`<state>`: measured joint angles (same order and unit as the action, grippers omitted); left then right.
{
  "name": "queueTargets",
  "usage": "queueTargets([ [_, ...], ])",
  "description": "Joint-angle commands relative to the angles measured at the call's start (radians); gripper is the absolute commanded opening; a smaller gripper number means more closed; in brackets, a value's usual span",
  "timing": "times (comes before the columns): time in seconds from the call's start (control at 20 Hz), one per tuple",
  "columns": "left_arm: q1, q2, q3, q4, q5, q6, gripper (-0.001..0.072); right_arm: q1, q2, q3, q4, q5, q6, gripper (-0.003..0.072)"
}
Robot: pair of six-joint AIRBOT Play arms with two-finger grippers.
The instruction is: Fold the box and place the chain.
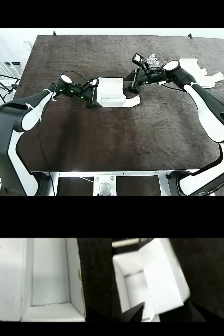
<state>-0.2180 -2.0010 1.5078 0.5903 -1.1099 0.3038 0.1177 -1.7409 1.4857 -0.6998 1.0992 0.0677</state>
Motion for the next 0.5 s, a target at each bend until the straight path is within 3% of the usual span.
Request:
queueTargets([
  [0.0, 0.001, 0.0, 0.0, 0.0, -0.001, 0.0, 0.0349, -0.001, 0.028, -0.013, -0.221, 0.072, 0.003, 0.0683],
  [0.45, 0.001, 0.0, 0.0, 0.0, -0.001, 0.0, 0.0349, 0.04, -0.024, -0.06, -0.263, 0.055, -0.035, 0.0682],
])
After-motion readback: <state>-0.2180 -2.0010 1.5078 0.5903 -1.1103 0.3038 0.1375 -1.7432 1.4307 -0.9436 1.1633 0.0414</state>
